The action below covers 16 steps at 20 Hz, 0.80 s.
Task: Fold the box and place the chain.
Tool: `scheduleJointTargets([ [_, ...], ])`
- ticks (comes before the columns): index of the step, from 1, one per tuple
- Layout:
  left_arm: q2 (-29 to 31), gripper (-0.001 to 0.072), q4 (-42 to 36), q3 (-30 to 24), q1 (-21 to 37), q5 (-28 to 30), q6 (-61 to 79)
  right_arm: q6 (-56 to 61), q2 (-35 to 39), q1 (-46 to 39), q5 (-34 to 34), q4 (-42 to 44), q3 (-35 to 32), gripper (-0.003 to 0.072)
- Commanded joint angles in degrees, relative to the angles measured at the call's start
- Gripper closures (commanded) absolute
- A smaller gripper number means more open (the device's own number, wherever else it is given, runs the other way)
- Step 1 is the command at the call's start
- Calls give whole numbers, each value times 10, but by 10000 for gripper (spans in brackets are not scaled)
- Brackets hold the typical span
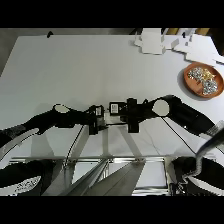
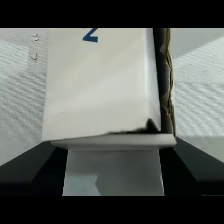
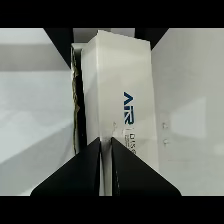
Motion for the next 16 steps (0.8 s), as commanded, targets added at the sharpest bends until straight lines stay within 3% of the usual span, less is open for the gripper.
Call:
scheduleJointTargets([
  [1, 0, 438, 1, 0, 0, -2, 1, 19, -8, 0, -23, 1, 0, 650],
  [6, 0, 438, 1, 0, 0, -2, 1, 19, -8, 0, 23, 1, -1, 623],
  [9, 0, 438, 1, 0, 0, -2, 1, 19, -8, 0, 46, 1, -6, 438],
  [11, 0, 438, 1, 0, 0, -1, 1, 14, -8, 0, 54, 4, -6, 393],
  [16, 0, 438, 1, 0, 0, -1, 1, 7, 9, 0, 55, 36, -6, 381],
])
